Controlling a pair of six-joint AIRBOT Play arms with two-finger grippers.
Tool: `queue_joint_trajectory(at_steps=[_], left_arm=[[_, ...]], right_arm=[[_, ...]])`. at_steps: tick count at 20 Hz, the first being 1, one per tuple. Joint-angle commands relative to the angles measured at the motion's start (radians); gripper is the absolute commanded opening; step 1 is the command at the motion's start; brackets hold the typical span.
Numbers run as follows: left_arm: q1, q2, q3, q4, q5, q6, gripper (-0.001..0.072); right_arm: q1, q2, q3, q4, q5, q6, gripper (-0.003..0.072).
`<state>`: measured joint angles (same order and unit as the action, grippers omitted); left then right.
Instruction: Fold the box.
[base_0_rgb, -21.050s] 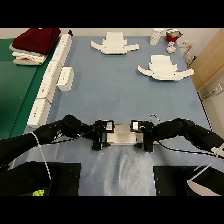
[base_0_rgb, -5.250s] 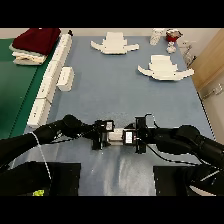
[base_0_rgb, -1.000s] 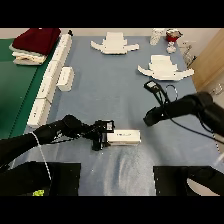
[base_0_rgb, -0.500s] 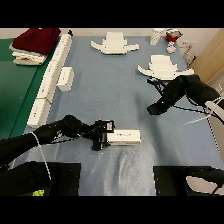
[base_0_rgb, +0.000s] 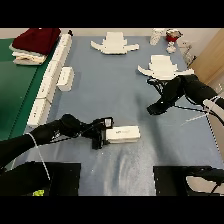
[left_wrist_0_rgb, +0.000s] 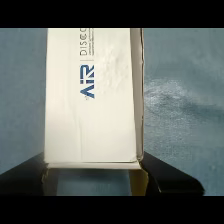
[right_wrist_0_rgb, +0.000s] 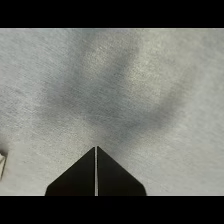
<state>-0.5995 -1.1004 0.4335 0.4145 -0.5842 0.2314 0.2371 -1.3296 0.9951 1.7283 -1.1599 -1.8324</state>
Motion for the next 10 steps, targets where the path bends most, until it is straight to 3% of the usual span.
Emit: queue_joint_trajectory(at_steps=[1,6,10], left_arm=[[0.082,0.092,0.001,0.179,0.0,-0.365,0.0432],[0.407,0.271,0.001,0.685,-0.019,-1.089,0.0432],[0.658,0.289,0.001,0.715,-0.088,-1.175,0.0432]], right_arm=[[0.0,-0.001,0.001,0.0,0.0,0.0,0.0017],[0.0,-0.001,0.001,0.0,0.0,0.0,0.0017],[0.0,-0.001,0.001,0.0,0.0,0.0,0.0017]])
